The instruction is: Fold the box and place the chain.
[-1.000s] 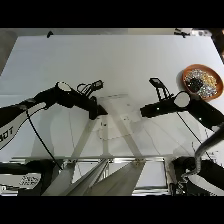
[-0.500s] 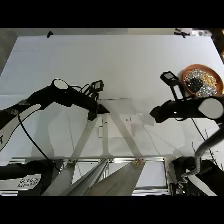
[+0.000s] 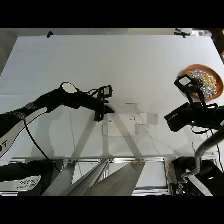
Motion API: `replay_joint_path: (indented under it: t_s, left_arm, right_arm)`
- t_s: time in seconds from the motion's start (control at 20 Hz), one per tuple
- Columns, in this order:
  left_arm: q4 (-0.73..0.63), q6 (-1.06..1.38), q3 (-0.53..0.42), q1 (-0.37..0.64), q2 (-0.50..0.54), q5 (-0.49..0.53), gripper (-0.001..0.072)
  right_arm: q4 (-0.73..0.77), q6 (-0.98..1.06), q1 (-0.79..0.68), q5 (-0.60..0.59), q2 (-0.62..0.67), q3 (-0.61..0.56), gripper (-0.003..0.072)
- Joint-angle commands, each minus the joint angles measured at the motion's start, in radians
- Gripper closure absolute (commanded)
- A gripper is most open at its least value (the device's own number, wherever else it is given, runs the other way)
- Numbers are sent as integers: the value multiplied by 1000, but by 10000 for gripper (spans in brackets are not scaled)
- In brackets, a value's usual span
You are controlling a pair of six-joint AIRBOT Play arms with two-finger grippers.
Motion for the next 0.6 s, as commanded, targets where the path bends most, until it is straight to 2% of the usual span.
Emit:
replay_joint_path:
  t_s: [0.0, 0.3, 0.4, 0.55]
  left_arm:
    - [18, -2, 1, -7, -2, 50, 702]
    - [19, -2, 1, -8, -3, 79, 694]
    - [19, -2, 1, -8, -14, 87, 669]
    - [18, -2, 1, -8, -40, 87, 684]
  right_arm:
    - [-11, 0, 0, 3, 7, 1, 264]
    - [-11, 0, 0, -31, 6, 1, 264]
    - [-11, 0, 0, -42, 6, 0, 265]
    - [-11, 0, 0, -56, 6, 0, 266]
